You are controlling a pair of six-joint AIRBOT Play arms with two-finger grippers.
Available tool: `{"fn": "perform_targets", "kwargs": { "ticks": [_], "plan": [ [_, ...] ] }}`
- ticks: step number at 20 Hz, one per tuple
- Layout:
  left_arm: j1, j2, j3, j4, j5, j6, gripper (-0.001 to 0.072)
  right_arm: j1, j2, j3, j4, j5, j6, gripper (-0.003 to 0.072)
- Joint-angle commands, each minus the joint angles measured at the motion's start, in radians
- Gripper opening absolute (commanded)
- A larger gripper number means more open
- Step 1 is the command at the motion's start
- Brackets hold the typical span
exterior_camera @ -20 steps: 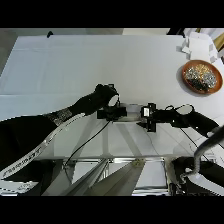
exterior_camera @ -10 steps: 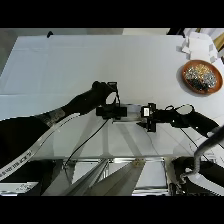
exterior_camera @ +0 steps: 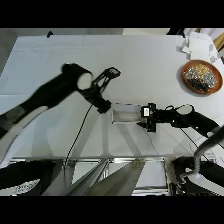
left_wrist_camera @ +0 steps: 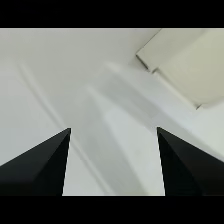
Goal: Fold the box and place the chain.
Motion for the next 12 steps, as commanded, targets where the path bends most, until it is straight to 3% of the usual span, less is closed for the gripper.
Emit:
{"fn": "perform_targets", "kwargs": {
  "ticks": [1, 2, 3, 6, 8, 12],
  "plan": [
    [0.121, 0.097, -0.114, -0.177, 0.122, 0.619, 0.0592, 0.0, 0.001, 0.0, 0.0, 0.0, 0.0, 0.0341],
    [0.158, 0.11, -0.179, -0.265, 0.164, 0.787, 0.0617, 0.0, 0.001, 0.0, 0.0, 0.0, 0.0, 0.0341],
    [0.188, 0.11, -0.237, -0.349, 0.194, 0.943, 0.0696, 0.0, 0.001, 0.0, 0.0, 0.0, 0.0, 0.0341],
    [0.232, 0.068, -0.372, -0.572, 0.238, 1.349, 0.0694, 0.0, 0.0, 0.0, 0.0, 0.0, 0.0, 0.0341],
    [0.229, 0.011, -0.393, -0.632, 0.239, 1.501, 0.0694, 0.0, 0.0, 0.0, 0.0, 0.0, 0.0, 0.0341],
    [0.219, -0.098, -0.393, -0.732, 0.319, 1.564, 0.0696, 0.0, 0.001, 0.0, 0.0, 0.0, 0.0, 0.0341]
  ]
}}
